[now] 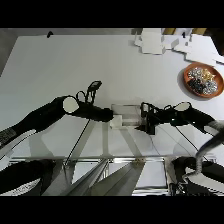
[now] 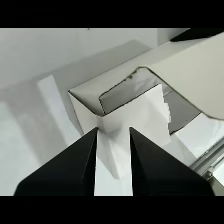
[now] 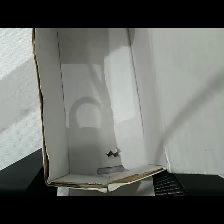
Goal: Fold the box and place the chain.
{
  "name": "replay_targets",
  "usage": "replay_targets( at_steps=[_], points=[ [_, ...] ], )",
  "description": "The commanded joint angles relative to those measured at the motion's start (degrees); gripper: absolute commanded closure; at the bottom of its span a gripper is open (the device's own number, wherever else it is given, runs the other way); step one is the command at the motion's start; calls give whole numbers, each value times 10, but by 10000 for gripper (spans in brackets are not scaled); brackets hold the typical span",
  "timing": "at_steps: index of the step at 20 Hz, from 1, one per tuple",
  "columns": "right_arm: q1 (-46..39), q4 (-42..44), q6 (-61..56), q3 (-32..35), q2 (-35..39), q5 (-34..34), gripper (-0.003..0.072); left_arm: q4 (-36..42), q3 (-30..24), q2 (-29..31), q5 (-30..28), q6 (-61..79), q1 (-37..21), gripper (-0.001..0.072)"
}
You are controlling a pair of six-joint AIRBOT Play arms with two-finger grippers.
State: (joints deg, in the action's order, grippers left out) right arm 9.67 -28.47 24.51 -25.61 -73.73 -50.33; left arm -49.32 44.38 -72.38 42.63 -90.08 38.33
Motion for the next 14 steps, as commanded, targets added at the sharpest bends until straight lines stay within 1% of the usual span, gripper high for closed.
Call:
replay_targets(
  at_steps=[1, 4, 5, 7, 10, 14],
  points=[
    [0, 0, 0, 0, 0, 0, 277, -52, 9, 0, -1, -61, 11, 476],
    [0, 0, 0, 0, 0, 0, 277, -70, 10, 0, 9, -82, 24, 469],
    [0, 0, 0, 0, 0, 0, 277, -83, 12, 0, 12, -99, 27, 432],
    [0, 0, 0, 0, 0, 0, 277, -106, 19, -1, 22, -121, 32, 432],
    [0, 0, 0, 0, 0, 0, 277, -112, 27, -6, 32, -137, 37, 432],
    [0, 0, 0, 0, 0, 0, 277, -126, 57, -35, 64, -150, 55, 432]
  ],
)
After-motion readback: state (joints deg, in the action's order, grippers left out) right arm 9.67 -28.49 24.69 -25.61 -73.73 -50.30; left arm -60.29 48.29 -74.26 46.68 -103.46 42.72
